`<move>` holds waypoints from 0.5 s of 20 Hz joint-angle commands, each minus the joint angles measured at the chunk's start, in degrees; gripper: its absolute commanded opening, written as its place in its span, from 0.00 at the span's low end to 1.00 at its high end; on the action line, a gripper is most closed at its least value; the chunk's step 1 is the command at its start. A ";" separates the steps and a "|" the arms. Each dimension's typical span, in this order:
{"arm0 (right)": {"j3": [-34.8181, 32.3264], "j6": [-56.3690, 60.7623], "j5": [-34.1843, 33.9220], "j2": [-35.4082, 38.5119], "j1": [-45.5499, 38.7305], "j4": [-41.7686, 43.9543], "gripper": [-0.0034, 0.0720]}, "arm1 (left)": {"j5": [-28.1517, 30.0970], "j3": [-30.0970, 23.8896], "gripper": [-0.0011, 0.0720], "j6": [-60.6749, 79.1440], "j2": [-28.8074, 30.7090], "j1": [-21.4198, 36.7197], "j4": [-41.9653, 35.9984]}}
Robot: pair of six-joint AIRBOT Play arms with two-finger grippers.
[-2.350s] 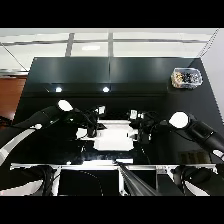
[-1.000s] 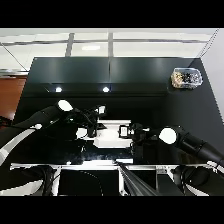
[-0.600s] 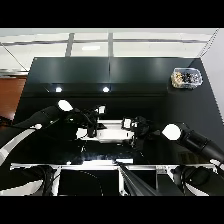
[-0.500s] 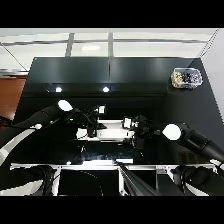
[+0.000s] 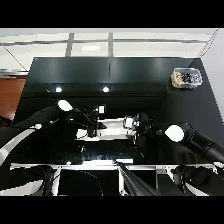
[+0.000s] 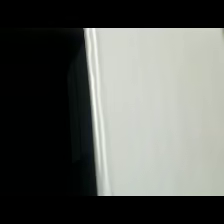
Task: Fold the box and place the chain.
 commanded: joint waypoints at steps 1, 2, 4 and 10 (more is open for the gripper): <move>0.04 2.67 -0.11 0.17 -0.04 -1.18 0.88 | -0.07 -0.02 0.05 0.07 -0.04 -0.02 0.04; 0.04 4.04 -0.07 0.17 -0.04 -2.34 0.88 | -0.07 -0.02 0.05 0.07 -0.04 -0.02 0.04; 0.04 5.95 -0.07 0.17 -0.04 -4.15 0.88 | -0.07 -0.02 0.05 0.07 -0.04 -0.02 0.04; 0.04 5.40 -0.11 0.13 -0.04 -3.87 0.88 | -0.07 -0.02 0.05 0.07 -0.04 -0.02 0.04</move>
